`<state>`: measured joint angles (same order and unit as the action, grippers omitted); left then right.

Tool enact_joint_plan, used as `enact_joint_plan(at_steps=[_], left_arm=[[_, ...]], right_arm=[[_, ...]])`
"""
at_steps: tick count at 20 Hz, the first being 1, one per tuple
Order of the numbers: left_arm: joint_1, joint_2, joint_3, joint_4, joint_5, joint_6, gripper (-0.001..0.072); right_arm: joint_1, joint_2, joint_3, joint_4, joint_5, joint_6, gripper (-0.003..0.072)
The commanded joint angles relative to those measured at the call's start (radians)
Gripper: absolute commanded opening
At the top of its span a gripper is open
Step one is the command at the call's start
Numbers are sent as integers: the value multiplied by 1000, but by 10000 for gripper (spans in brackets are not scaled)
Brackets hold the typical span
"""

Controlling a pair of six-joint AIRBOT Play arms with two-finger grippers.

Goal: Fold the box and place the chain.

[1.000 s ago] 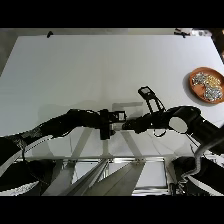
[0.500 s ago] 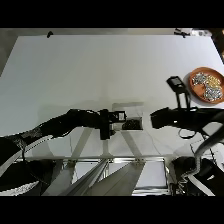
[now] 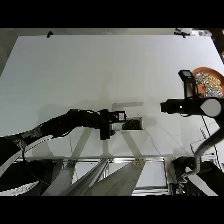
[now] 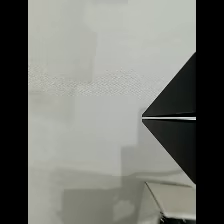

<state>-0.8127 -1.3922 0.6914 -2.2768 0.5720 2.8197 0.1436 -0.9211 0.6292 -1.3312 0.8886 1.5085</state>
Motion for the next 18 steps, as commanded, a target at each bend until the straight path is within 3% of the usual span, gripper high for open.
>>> enact_joint_plan(at_steps=[1, 5, 9, 13, 18], left_arm=[[1, -1, 0, 0, 0, 0, 255], [1, -1, 0, 0, 0, 0, 255], [1, -1, 0, 0, 0, 0, 255], [1, -1, 0, 0, 0, 0, 255], [0, -1, 0, 0, 0, 0, 255]], right_arm=[[-15, -208, 36, 34, -104, -57, 13], [-15, -352, 170, 219, -40, -290, 12], [-2, -484, 335, 389, 97, -419, 12], [38, -498, 430, 404, 228, -496, 12], [103, -498, 447, 379, 341, -558, 12]])
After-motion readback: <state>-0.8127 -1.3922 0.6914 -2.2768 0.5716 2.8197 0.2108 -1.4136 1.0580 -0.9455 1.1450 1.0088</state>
